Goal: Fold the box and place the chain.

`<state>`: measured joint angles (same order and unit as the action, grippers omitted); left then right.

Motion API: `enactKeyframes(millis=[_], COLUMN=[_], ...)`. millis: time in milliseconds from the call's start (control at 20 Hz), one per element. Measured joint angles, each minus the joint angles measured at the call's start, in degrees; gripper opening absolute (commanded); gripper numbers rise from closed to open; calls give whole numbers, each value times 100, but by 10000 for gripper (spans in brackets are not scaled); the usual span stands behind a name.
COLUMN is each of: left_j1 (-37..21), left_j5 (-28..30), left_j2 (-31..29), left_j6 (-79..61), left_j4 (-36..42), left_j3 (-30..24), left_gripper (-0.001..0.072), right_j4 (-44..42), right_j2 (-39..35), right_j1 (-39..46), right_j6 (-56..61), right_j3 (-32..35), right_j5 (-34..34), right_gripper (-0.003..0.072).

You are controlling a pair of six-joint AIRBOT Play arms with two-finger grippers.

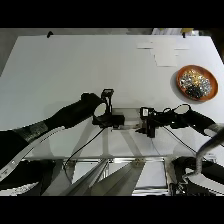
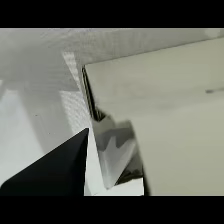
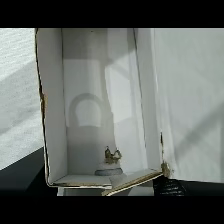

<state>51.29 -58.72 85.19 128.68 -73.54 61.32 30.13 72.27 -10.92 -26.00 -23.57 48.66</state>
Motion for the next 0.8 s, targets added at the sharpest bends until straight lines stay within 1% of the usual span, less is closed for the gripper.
enactKeyframes(millis=[300,400,450,550,650,750,800], left_j1=[50,63,74,92,105,116,120], left_j5=[-424,-507,-542,-577,-599,-612,-616], left_j2=[481,588,632,691,721,734,741], left_j6=[446,660,737,831,892,914,938], left_j4=[-192,-269,-286,-313,-354,-385,-396], left_j3=[426,483,503,525,535,542,542], left_gripper=[343,303,262,259,118,16,1], right_j4=[2,0,0,0,0,0,0], right_j2=[0,0,0,0,0,0,0], right_j1=[0,0,0,0,0,0,0], right_j6=[0,0,-2,0,0,0,4], right_j3=[0,0,0,0,0,0,0], right_j5=[-2,0,0,0,0,0,2], right_gripper=[459,459,459,459,459,459,459])
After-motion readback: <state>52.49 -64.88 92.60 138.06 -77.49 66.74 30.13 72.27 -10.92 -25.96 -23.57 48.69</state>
